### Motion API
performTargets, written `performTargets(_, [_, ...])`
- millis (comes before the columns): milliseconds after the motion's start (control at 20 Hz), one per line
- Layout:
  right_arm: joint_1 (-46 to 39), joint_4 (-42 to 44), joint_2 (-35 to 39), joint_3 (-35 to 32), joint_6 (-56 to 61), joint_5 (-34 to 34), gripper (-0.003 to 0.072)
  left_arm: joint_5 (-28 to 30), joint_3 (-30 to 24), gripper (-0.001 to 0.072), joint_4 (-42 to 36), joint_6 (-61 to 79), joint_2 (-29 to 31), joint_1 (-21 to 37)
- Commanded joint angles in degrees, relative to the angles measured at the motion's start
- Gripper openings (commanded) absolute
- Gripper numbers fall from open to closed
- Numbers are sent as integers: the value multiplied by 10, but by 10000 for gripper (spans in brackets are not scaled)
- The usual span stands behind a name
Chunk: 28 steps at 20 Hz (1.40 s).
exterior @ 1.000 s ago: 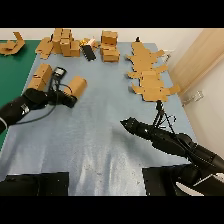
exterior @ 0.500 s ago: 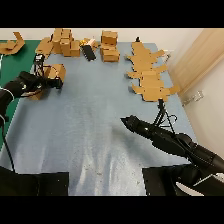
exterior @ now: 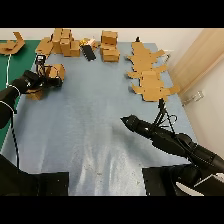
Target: Fold the box.
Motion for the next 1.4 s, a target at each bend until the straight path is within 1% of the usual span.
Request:
performTargets(0, [0, 0, 0, 0, 0, 0, 3, 5, 5, 699, 14, 0, -9, 2])
performTargets(150, [0, 0, 0, 0, 0, 0, 4, -1, 17, 707, 14, -1, -9, 2])
performTargets(250, [0, 0, 0, 0, 0, 0, 3, -18, 29, 708, 14, -5, -9, 5])
performTargets(400, [0, -1, 0, 0, 0, 0, 3, -61, 50, 708, 16, -18, -9, 15])
performTargets(550, [0, -4, 0, 0, 0, 0, 3, -134, 85, 707, 16, -20, -8, 22])
performTargets(650, [0, -5, 0, 0, 0, 0, 4, -167, 113, 708, 17, -20, -4, 23])
performTargets(750, [0, -5, 0, 0, 0, -1, 4, -181, 139, 707, 18, -19, 4, 23])
performTargets(900, [0, -5, 0, 0, 0, -7, 5, -181, 167, 707, 29, -20, 20, 23])
performTargets(1050, [1, -4, 0, 0, 0, -9, 5, -181, 173, 707, 56, -20, 38, 23])
performTargets(1150, [1, -4, 0, 1, 0, -9, 4, -192, 173, 700, 54, -20, 48, 22])
performTargets(1200, [1, -5, 0, 2, 0, -10, 5, -213, 173, 485, 43, -20, 53, 21])
performTargets(1250, [1, -5, 0, 5, 0, -11, 5, -247, 174, 143, 30, -20, 58, 19])
performTargets(1300, [1, -8, -1, 8, -1, -12, 5, -274, 174, 14, 24, -19, 63, 15])
performTargets(1350, [0, -15, -1, 12, -1, -17, 4, -294, 174, 13, 17, -20, 68, 9])
